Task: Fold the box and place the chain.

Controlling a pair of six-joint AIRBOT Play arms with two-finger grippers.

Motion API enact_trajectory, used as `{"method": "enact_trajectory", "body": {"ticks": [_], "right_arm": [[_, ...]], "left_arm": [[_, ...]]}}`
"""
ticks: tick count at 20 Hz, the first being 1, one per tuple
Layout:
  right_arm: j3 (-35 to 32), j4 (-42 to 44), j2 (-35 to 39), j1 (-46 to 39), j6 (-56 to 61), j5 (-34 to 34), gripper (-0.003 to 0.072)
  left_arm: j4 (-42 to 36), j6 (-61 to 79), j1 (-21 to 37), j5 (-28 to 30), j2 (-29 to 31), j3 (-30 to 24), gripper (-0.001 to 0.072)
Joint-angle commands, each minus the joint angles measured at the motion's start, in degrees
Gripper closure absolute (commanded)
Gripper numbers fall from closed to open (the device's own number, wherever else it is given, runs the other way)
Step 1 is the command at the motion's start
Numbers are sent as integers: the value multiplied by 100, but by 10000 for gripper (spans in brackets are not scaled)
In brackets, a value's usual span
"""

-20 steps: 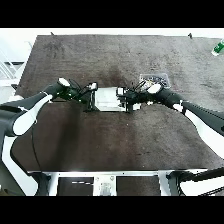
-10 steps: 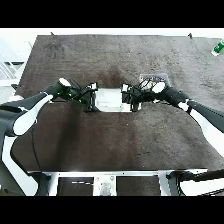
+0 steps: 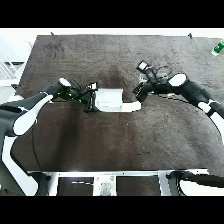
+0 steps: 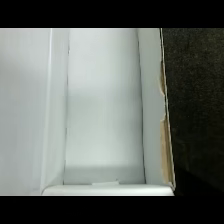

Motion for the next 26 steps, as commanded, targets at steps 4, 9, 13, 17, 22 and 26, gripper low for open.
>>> {"method": "enact_trajectory", "body": {"ticks": [4,9,13,17,22,26], "right_arm": [[-52,-7,164,-887,2830,1023,676],[-439,-9,48,-1298,3379,1071,677],[-509,197,-431,-1276,3506,1073,677],[-509,472,-868,-1043,3501,1014,677],[-507,802,-944,-380,3482,664,677],[-356,861,-896,-94,3484,669,676]], "left_arm": [[2,2,7,0,0,4,245],[2,2,7,0,0,4,245],[2,2,7,0,0,4,244],[2,4,7,0,0,4,244],[2,4,7,2,0,4,245],[2,4,7,2,0,4,244]]}}
